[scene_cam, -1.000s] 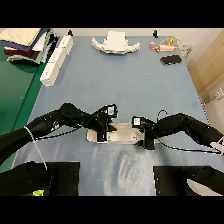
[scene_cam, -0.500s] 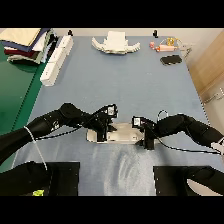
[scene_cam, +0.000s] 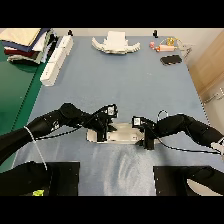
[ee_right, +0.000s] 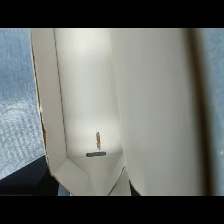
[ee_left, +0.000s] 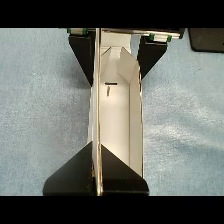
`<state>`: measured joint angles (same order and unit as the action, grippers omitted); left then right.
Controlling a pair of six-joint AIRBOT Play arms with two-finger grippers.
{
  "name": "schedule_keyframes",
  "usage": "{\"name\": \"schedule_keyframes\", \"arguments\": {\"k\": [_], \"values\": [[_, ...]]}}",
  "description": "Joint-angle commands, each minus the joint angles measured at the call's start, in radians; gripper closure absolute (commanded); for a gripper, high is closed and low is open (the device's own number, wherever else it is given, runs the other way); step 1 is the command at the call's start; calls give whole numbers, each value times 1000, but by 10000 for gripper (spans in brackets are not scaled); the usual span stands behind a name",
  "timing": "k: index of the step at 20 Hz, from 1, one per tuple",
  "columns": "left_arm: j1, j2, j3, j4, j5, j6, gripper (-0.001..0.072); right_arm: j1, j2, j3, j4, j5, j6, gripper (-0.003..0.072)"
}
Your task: Fold the box.
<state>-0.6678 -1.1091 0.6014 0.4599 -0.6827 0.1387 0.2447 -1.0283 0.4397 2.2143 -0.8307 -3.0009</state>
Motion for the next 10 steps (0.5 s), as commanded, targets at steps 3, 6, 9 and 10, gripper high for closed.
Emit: {"name": "schedule_keyframes", "arguments": {"k": [3, 6, 9, 10], "values": [[0, -1, 2, -2, -1, 0, 695, 0, -1, 0, 0, -2, 0, 181], [0, -1, 2, -8, -1, 0, 695, 0, -1, 0, 0, -2, 0, 181], [0, -1, 2, -22, -1, 0, 693, 0, -1, 0, 0, -2, 0, 181], [0, -1, 2, -22, 0, 0, 691, 0, -1, 0, 0, -2, 0, 181]]}}
